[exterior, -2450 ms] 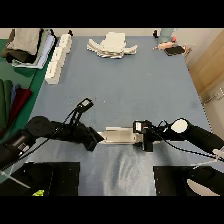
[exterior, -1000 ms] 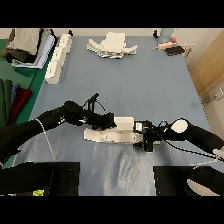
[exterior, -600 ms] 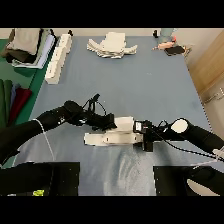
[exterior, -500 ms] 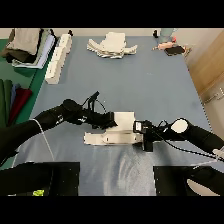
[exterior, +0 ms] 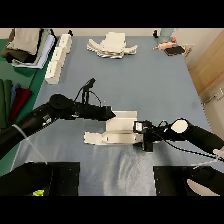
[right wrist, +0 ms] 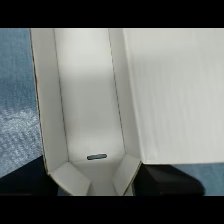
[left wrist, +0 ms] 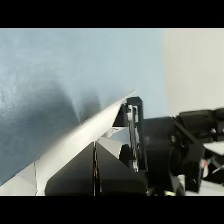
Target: Fold the box.
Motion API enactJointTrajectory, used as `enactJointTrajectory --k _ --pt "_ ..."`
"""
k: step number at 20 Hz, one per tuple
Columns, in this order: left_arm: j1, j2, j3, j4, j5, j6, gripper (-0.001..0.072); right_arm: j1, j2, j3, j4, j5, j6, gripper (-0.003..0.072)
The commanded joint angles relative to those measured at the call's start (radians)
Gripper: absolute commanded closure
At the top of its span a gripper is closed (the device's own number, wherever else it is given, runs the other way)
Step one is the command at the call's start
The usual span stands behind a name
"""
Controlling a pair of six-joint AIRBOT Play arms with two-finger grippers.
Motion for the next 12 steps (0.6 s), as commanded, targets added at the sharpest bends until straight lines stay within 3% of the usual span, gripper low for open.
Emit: enactJointTrajectory --k 1,3,5,6,7,10,12 --pt "0.002 0.166 0.002 0.233 -0.003 0.009 0.0696 0.0 0.0 0.001 0.001 0.001 0.0 0.0087" --pt "0.0 0.234 0.002 0.371 -0.046 0.08 0.0694 0.0 0.0 0.001 0.0 0.0 0.0 0.0087" --pt "0.0 0.262 0.002 0.425 -0.098 0.249 0.0674 0.0 0.0 0.001 0.001 0.0 0.0 0.0088" --pt "0.0 0.262 0.002 0.438 -0.112 0.302 0.0342 0.0 0.0 0.001 0.0 0.001 0.0 0.0087" --pt "0.0 0.257 0.002 0.44 -0.113 0.34 0.0069 0.0 0.0 0.001 0.0 0.001 0.0 0.0087" --pt "0.008 0.252 -0.011 0.418 -0.143 0.545 0.0048 0.0 0.0 0.001 0.0 0.0 0.0 0.0088" --pt "0.078 0.257 -0.064 0.356 -0.186 0.798 0.0048 0.0 0.0 0.001 0.001 0.003 0.0 0.0087"
